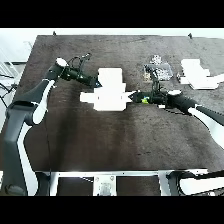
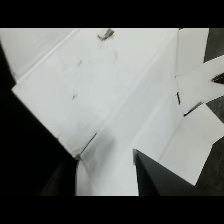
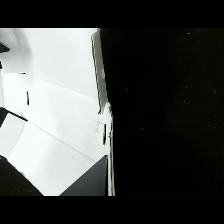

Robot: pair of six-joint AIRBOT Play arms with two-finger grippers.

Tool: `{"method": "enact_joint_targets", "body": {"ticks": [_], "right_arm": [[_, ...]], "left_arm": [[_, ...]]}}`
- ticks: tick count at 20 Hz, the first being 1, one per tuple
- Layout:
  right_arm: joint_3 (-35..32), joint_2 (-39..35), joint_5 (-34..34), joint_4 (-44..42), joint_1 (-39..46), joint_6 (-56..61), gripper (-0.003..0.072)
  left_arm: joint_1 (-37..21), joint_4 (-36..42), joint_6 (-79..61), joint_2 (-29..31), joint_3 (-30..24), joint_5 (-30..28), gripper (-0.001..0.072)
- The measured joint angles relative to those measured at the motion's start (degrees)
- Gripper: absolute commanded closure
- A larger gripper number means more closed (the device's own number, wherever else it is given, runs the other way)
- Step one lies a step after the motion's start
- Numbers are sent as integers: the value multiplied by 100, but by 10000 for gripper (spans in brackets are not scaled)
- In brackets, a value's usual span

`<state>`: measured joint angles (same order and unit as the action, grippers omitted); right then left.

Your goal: Fold the box and place the chain.

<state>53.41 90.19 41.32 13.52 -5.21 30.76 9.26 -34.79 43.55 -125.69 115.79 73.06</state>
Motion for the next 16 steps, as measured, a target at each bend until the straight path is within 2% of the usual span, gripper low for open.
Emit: {"method": "enact_joint_targets", "body": {"ticks": [1, 3, 9, 10, 11, 15, 16], "right_arm": [[0, 0, 0, 0, 0, 0, 677], [0, 0, -4, 0, 0, 0, 677], [0, 0, -68, 0, 0, -2, 677], [0, 0, -72, 0, 0, -2, 677], [0, 0, -79, 0, 0, -2, 677], [0, 0, -85, 2, 0, -2, 677], [0, 0, -87, 2, 0, -2, 676]], "left_arm": [[0, 33, -44, -17, 2, 20, 310], [0, 85, -144, -39, -4, 63, 358], [-2, 319, -387, -105, -2, 210, 361], [-2, 374, -426, -129, -2, 238, 469], [-2, 437, -466, -146, -2, 269, 519], [-2, 579, -579, -195, -2, 319, 527], [-2, 599, -597, -199, -2, 328, 633]]}}
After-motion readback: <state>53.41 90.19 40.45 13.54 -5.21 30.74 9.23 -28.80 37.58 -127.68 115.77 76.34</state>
